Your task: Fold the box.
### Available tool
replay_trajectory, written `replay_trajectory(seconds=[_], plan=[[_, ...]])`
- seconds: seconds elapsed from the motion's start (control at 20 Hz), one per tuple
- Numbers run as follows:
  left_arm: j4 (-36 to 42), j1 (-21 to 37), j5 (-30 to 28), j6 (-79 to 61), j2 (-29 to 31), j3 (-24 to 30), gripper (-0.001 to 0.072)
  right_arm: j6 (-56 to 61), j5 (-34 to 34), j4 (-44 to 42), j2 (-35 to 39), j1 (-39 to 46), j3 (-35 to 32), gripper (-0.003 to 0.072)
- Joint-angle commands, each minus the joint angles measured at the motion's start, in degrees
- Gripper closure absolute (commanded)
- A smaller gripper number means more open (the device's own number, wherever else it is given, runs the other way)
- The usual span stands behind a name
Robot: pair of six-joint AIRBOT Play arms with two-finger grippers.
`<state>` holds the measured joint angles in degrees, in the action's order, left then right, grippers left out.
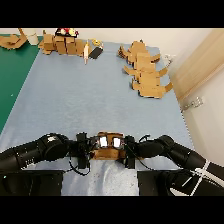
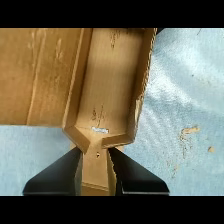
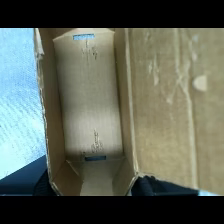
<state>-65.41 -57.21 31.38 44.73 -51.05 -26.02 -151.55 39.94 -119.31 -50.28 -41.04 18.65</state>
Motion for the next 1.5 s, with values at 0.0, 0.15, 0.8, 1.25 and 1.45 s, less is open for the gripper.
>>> replay_trajectory(seconds=[0.0, 0.15, 0.8, 1.25, 1.45], plan=[[1.4, 0.0, -1.7, -0.8, 0.0, 0.0, 0.0485, 0.0, 0.0, 0.0, 0.0, 0.0, 0.0, 0.0184], [1.6, 0.0, -2.0, -0.8, -1.0, 0.0, 0.0661, 0.0, 0.0, 0.0, 0.0, 0.0, 0.0, 0.0184], [3.5, -2.5, -9.0, -2.1, -4.3, 0.0, 0.0666, 0.0, 0.0, 0.0, 0.0, 0.0, 0.0, 0.0184], [3.8, -2.5, -10.8, -2.1, -4.7, 0.0, 0.0162, 0.0, 0.0, 0.0, 0.0, 0.0, 0.0, 0.0184], [3.7, -2.4, -10.5, -2.0, -4.7, 0.0, 0.0166, 0.0, 0.0, 0.0, 0.0, 0.0, 0.0, 0.0184]])
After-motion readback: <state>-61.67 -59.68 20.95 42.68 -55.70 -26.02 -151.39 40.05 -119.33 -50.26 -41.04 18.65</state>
